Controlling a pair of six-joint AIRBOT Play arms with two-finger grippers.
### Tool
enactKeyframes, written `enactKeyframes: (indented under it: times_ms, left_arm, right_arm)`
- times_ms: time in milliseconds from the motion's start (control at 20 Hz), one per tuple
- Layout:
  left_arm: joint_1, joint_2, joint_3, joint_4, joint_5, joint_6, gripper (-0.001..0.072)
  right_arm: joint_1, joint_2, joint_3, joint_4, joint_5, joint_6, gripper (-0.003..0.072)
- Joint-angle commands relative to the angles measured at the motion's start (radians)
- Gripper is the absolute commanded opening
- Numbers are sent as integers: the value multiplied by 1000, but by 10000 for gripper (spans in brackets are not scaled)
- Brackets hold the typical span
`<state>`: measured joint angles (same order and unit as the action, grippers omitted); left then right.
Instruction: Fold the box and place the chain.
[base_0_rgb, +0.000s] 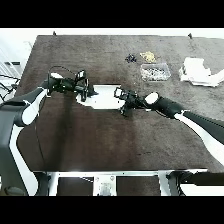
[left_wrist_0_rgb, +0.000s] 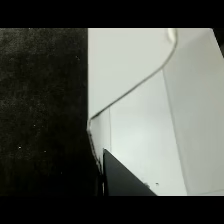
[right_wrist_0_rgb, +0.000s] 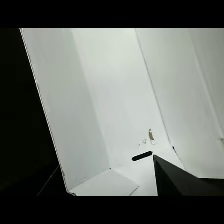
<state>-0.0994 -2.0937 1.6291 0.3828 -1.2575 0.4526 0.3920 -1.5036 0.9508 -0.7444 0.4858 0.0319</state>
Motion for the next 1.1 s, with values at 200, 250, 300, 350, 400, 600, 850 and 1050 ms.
enactKeyframes:
  times_ms: [200, 250, 300, 350, 400, 600, 850, 1050]
  left_arm:
    - [0, 0, 0, 0, -2, 0, 21]
    - [0, 0, 0, 0, -1, 0, 21]
    - [0, 0, 0, 0, -2, 0, 21]
    - [0, 0, 0, 0, -2, 0, 21]
    - [0, 0, 0, 0, -2, 0, 21]
    - [0, 0, 0, 0, -2, 0, 21]
    - [0, 0, 0, 0, -2, 0, 21]
    - [0, 0, 0, 0, -2, 0, 21]
  right_arm:
    - [-43, 22, 36, 14, -10, 34, 610]
    - [-47, 15, 50, 13, -10, 16, 610]
    - [-49, 6, 63, 12, -7, -7, 611]
    - [-51, -2, 76, 11, -6, -20, 611]
    - [-53, -7, 82, 12, -6, -31, 611]
    - [-62, -22, 89, 13, -5, -84, 610]
    - [-72, -37, 99, 31, 13, -167, 611]
    - [-95, -52, 138, 101, 87, -232, 611]
